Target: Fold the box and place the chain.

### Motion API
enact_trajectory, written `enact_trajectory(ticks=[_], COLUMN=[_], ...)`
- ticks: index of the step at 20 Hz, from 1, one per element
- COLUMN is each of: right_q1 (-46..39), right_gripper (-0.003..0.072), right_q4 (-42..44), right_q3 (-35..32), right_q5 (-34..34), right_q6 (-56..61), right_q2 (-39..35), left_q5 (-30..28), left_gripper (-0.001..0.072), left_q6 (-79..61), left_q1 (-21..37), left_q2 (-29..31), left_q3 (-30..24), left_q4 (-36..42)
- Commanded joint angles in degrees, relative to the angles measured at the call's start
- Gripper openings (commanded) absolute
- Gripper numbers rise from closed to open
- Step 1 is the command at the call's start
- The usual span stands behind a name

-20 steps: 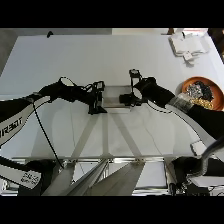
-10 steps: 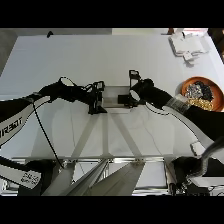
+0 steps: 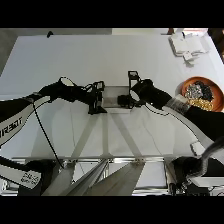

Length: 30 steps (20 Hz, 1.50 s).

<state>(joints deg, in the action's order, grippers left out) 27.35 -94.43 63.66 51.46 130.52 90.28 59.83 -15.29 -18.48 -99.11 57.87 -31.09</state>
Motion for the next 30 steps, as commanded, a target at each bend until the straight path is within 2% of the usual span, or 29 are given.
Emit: enact_trajectory(ticks=[1,6,8,9,10,12,14,16,20,22,25,26,30], right_q1=[-0.13,-4.42,-8.76,-11.34,-14.64,-23.28,-32.28,-40.57,-53.99,-59.36,-65.26,-66.79,-68.54], right_gripper=[0.0508,0.0508,0.0468,0.0408,0.0394,0.0396,0.0396,0.0396,0.0396,0.0398,0.0432,0.0477,0.048], right_q4=[-0.26,1.29,2.36,2.38,2.54,3.3,1.77,-0.63,-0.26,-0.28,-0.5,-0.46,-0.26], right_q3=[0.04,0.02,0.02,0.02,0.02,0.02,0.02,-0.02,-0.15,-0.15,-0.17,-0.17,-0.17], right_q5=[0.28,6.78,8.07,8.2,8.07,7.69,10.6,13.51,10.86,11.89,13.66,13.33,10.47], right_q6=[-4.94,-14.67,-23.17,-26.58,-29.16,-32.11,-36.33,-38.03,-39.08,-41.24,-45.27,-46.34,-54.62], right_q2=[-2.12,-10.62,-15.34,-17.97,-20.92,-25.64,-27.74,-27.82,-26.75,-24.5,-18.95,-17.16,-10.03], left_q5=[-0.02,-0.02,-0.02,-0.02,-0.02,-0.02,-0.02,0.0,-0.02,-0.02,-0.02,0.0,0.0], left_gripper=[0.0319,0.0319,0.0319,0.0319,0.0319,0.0319,0.0319,0.0319,0.0319,0.0319,0.0319,0.0319,0.0319], left_q6=[0.11,0.11,0.11,0.11,0.11,0.11,0.11,0.11,0.11,0.11,0.11,0.11,0.11], left_q1=[0.04,0.04,0.02,0.04,0.04,0.04,0.04,0.04,0.02,0.04,0.02,0.04,0.04], left_q2=[0.02,0.02,0.02,0.02,0.02,0.02,0.02,0.02,0.02,0.02,0.02,0.02,0.02], left_q3=[0.0,0.0,0.0,0.0,0.0,0.0,0.0,0.0,0.0,0.0,0.0,0.0,0.0], left_q4=[0.02,0.02,0.02,0.02,0.02,0.02,0.02,0.02,0.02,0.02,0.04,0.02,0.04])
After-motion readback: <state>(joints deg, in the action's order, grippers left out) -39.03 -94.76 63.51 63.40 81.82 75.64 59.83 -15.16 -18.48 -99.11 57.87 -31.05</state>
